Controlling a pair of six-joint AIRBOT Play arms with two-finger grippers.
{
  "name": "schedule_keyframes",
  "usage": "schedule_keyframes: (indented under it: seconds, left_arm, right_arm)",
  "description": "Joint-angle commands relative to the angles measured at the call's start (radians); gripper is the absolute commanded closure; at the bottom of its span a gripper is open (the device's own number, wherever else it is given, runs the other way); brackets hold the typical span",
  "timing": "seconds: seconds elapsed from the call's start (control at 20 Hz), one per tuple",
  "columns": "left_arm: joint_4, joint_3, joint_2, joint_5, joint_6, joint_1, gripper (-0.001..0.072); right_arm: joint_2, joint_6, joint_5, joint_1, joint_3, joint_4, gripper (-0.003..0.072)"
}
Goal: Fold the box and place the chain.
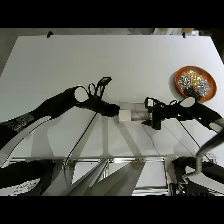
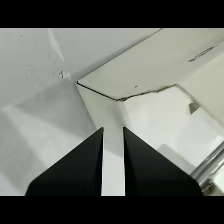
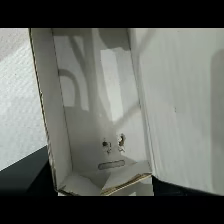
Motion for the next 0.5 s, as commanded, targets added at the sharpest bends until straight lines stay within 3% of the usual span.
schedule_keyframes:
  seconds: [0.0, 0.05, 0.15, 0.45]
  left_arm:
    - [0.017, 0.013, 0.01, -0.029, 0.0, 0.022, 0.0558]
    - [0.017, 0.015, 0.01, -0.031, 0.0, 0.023, 0.0551]
    - [0.017, 0.015, 0.008, -0.037, 0.0, 0.019, 0.043]
    - [0.026, 0.021, -0.004, -0.01, -0.047, -0.029, 0.0429]
  right_arm:
    - [0.001, 0.0, 0.0, 0.0, 0.0, 0.001, 0.0292]
    - [0.001, 0.0, 0.001, 0.0, 0.0, 0.001, 0.0292]
    - [0.001, 0.0, 0.0, 0.0, 0.0, 0.001, 0.0292]
    - [0.001, 0.0, 0.0, 0.0, 0.0, 0.0, 0.0292]
